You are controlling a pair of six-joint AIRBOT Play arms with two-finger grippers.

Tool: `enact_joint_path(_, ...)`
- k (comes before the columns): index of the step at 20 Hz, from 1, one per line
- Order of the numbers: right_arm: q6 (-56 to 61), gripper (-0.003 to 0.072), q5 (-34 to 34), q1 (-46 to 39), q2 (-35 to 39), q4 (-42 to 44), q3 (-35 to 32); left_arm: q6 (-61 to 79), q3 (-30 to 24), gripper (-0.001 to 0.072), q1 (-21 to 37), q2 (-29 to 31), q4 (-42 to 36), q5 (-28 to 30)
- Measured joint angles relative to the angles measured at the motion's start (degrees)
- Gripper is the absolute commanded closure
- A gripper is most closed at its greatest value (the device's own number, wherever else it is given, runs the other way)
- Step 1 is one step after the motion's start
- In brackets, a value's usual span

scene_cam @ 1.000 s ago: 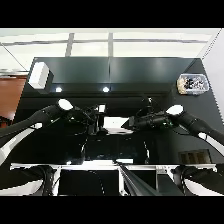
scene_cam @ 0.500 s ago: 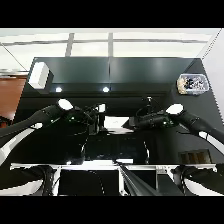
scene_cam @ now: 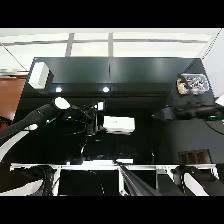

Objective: Fold the box and place the chain.

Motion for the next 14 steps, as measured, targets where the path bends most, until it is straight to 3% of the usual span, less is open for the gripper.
enact_joint_path(6,1.38,0.067,-0.15,-8.63,4.61,-4.81,0.07,-7.8,5.31,-0.0002,-5.49,3.13,2.64,-0.07)
enact_joint_path(14,1.46,0.067,-2.64,-9.92,5.31,-4.83,-1.36,-20.33,16.59,-0.0003,-12.39,-8.07,4.68,1.01)
